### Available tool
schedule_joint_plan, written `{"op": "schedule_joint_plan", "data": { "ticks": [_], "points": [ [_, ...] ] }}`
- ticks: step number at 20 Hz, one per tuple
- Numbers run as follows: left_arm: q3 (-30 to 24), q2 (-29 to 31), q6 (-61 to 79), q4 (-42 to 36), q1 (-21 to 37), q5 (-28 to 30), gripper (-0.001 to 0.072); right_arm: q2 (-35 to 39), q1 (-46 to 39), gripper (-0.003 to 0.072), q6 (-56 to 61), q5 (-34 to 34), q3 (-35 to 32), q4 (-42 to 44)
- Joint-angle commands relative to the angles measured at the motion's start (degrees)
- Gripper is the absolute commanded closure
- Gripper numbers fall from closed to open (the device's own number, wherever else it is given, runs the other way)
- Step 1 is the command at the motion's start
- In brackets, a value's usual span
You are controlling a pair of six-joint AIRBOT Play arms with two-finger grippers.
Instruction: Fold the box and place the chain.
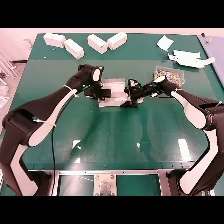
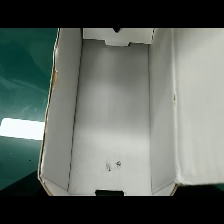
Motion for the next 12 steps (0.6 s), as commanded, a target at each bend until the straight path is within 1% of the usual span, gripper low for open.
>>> {"op": "schedule_joint_plan", "data": {
  "ticks": [1,8,12],
  "points": [
    [0.0,0.0,-1.4,1.0,-0.1,-0.1,0.0405,0.0,0.0,0.0093,0.0,0.1,0.0,0.0],
    [0.1,0.0,-5.4,2.6,-0.1,-0.6,0.0405,0.0,0.0,0.0093,0.0,0.1,0.0,0.0],
    [0.2,0.0,-8.0,2.7,-0.1,-2.1,0.0405,0.0,0.0,0.0093,0.0,0.1,0.0,0.0]
  ]
}}
